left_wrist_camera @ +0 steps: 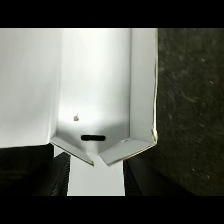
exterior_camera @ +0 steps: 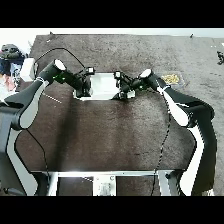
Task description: Fold the box and place the chain.
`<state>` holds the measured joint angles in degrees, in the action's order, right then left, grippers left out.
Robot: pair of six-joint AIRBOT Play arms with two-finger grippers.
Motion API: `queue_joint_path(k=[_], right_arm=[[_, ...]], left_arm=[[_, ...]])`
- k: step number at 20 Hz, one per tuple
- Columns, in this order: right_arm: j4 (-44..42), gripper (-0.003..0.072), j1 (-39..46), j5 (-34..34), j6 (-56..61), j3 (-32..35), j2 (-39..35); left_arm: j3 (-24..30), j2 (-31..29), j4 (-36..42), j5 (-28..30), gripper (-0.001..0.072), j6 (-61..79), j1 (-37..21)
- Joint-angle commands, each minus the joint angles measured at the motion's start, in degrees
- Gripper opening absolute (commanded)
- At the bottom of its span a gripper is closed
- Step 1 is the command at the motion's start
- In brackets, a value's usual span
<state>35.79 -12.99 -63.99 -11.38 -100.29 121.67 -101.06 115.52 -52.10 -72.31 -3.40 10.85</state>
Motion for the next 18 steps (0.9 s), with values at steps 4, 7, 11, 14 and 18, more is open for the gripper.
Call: queue_joint_path(k=[4, 7, 11, 14, 18], right_arm=[[0.00, 0.0443, -0.04, -0.07, 0.00, -0.07, 0.02], [0.00, 0.0443, -0.04, -0.07, 0.00, -0.07, 0.02], [0.00, 0.0443, -0.02, -0.07, 0.00, -0.07, 0.02], [0.00, 0.0443, -0.04, -0.07, 0.00, -0.07, 0.02], [0.00, 0.0442, -0.04, -0.07, 0.00, -0.07, 0.02]], left_arm=[[0.00, 0.02, 0.63, 1.29, 0.0144, 0.94, 0.04], [0.20, 0.02, 1.38, 1.22, 0.0144, 0.94, 0.04], [2.45, 0.04, 7.80, 1.42, 0.0143, 7.30, 0.04], [2.93, 0.04, 10.99, 1.90, 0.0145, 8.44, 0.04], [2.93, 0.04, 11.06, 1.29, 0.0377, 8.17, 0.04]])
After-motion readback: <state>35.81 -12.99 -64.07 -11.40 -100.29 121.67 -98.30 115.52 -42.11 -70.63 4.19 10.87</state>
